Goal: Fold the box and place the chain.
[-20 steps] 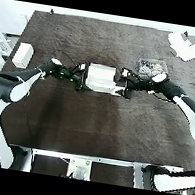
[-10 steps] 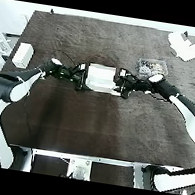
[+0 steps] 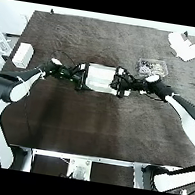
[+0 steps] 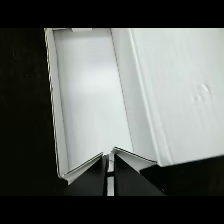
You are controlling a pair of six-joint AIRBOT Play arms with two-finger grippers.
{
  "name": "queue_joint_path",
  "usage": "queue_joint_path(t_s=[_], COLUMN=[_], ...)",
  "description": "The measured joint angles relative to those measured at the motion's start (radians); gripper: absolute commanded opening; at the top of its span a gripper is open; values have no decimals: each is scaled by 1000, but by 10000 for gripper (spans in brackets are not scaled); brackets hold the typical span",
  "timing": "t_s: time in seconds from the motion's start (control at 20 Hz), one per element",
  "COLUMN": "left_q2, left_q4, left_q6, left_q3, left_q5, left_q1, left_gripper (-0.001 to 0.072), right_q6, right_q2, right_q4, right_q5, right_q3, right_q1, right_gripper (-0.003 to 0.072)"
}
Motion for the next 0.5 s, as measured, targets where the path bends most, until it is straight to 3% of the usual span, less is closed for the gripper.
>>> queue_joint_path(t_s=[0.3, 0.45, 0.5], left_q2=[0, 0, 0], left_q4=[0, 0, 0], left_q6=[0, 0, 0], left_q3=[0, 0, 0], left_q5=[0, 0, 0], left_q1=[0, 0, 0], left_gripper=[411, 411, 411], right_q6=[-28, -33, -34], right_q2=[-35, -46, -48], right_q4=[55, 62, 61], right_q5=[-4, -4, -1], right_q3=[24, 35, 37], right_q1=[15, 20, 20], right_gripper=[60, 223, 351])
